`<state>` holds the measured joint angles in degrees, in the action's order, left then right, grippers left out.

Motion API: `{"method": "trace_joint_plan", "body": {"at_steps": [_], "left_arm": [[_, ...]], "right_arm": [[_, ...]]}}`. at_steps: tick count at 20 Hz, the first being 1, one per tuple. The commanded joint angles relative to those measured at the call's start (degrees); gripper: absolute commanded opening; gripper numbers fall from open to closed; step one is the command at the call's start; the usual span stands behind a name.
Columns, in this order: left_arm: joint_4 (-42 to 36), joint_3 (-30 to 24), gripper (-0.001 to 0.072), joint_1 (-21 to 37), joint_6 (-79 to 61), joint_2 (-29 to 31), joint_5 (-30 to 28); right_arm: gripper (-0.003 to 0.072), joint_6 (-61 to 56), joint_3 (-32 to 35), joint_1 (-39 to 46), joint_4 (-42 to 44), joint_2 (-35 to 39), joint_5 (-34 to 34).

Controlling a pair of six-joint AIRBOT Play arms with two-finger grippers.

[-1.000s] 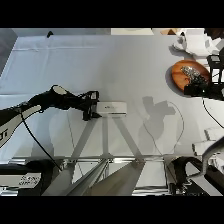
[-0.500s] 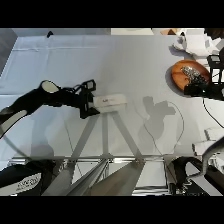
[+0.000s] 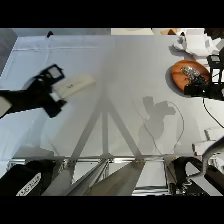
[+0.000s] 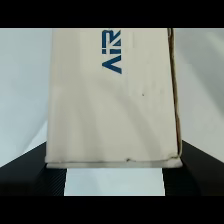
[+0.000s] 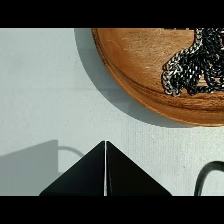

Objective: Fold the box and place the chain.

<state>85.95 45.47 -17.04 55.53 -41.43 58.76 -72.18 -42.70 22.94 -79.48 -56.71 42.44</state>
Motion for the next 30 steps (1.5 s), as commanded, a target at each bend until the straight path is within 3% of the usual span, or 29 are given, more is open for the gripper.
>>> {"method": "trace_joint_plan", "body": {"at_steps": [1, 6, 9, 12, 20, 25, 26, 27, 29, 30], "left_arm": [[14.60, 0.00, 0.0006, 0.63, 17.97, 8.48, -3.69], [14.16, -2.51, 0.0007, 9.40, 35.41, 11.06, -20.06], [13.73, -6.49, 0.0011, 16.00, 39.60, 7.48, -22.99], [13.75, -7.26, 0.0010, 19.43, 39.71, 1.79, -23.93], [12.20, -7.28, 0.0010, 20.59, 40.52, -18.56, -38.47], [12.70, -7.30, 0.0017, 20.61, 42.21, -30.86, -40.54], [12.68, -7.30, 0.0036, 20.61, 42.23, -32.63, -40.68], [12.66, -7.28, 0.0108, 20.59, 42.25, -34.27, -40.72], [12.52, -7.30, 0.0399, 20.59, 42.45, -36.22, -40.33], [12.50, -7.28, 0.0455, 20.59, 42.45, -36.50, -40.02]], "right_arm": [[0.0009, 0.00, -0.04, 0.04, 0.02, 0.04, 0.00], [0.0009, 0.00, -0.04, 0.04, 0.00, 0.02, 0.00], [0.0009, 0.00, -0.02, 0.04, 0.00, 0.02, 0.00], [0.0009, 0.00, -0.04, 0.04, 0.02, 0.02, 0.00], [0.0009, 0.02, -0.04, 0.04, 0.00, 0.04, 0.00], [0.0009, 0.00, -0.04, 0.04, 0.00, 0.04, 0.00], [0.0009, 0.02, -0.04, 0.04, 0.00, 0.02, 0.00], [0.0009, 0.00, -0.04, 0.04, 0.00, 0.04, 0.00], [0.0009, 0.00, -0.04, 0.04, 0.02, 0.02, 0.00], [0.0009, 0.00, -0.04, 0.04, 0.00, 0.02, 0.00]]}}
